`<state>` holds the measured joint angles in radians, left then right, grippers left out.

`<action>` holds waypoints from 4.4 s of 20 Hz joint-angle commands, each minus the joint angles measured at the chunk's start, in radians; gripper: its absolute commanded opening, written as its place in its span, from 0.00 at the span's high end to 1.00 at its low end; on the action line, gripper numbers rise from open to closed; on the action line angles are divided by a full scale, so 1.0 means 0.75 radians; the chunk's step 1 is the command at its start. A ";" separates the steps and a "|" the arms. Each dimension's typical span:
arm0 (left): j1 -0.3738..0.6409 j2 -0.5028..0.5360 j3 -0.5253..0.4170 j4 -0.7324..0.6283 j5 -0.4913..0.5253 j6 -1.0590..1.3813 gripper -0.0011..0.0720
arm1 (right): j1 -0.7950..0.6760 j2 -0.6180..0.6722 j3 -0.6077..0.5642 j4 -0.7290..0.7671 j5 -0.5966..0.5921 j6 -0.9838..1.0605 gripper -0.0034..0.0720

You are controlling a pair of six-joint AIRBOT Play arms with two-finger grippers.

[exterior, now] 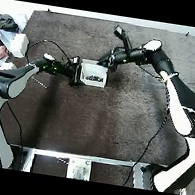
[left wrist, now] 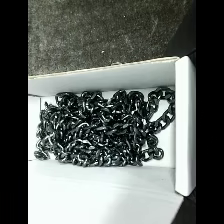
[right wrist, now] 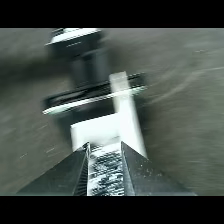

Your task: Fold the box and place the chain.

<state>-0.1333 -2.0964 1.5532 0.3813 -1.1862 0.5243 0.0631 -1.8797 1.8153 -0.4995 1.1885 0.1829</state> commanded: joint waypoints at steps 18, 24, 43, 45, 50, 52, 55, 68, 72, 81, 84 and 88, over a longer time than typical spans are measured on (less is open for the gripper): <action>0.000 0.000 0.001 0.001 0.000 0.000 0.57 | 0.045 -0.065 0.000 -0.199 0.069 0.018 0.58; 0.000 0.000 0.001 0.001 0.001 0.000 0.57 | 0.074 -0.082 -0.003 -0.198 0.086 -0.046 0.58; 0.000 0.000 0.001 0.001 0.000 0.000 0.57 | 0.053 -0.079 -0.097 -0.189 0.042 -0.101 0.55; 0.000 0.000 0.001 0.001 0.001 0.000 0.57 | 0.056 -0.079 -0.123 -0.184 0.001 -0.146 0.55; 0.000 0.000 0.001 0.001 0.000 0.000 0.57 | 0.063 -0.082 -0.128 -0.075 0.063 -0.242 0.53; 0.000 0.000 0.001 0.001 0.000 0.000 0.57 | 0.064 -0.082 -0.130 -0.045 0.076 -0.250 0.53; 0.000 0.000 0.001 0.001 0.001 0.000 0.57 | 0.065 -0.080 -0.134 -0.047 0.121 -0.250 0.53; 0.000 -0.001 0.001 0.001 0.000 0.000 0.57 | 0.065 -0.021 -0.369 0.010 -0.146 -0.496 0.26; 0.000 -0.001 0.001 0.001 0.000 0.000 0.57 | 0.067 -0.028 -0.369 0.047 -0.171 -0.600 0.26; 0.000 0.000 0.001 0.001 0.000 0.000 0.57 | 0.101 -0.029 -0.369 0.029 -0.260 -0.703 0.26; 0.000 0.000 0.001 0.001 0.000 0.000 0.57 | 0.102 -0.022 -0.369 0.034 -0.257 -0.692 0.27; 0.000 0.000 0.001 0.001 0.000 0.000 0.57 | 0.101 0.039 -0.370 0.030 -0.147 -0.624 0.41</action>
<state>-0.1333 -2.0964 1.5532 0.3817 -1.1862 0.5243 0.1375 -1.8732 1.5387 -0.4721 1.0306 -0.3176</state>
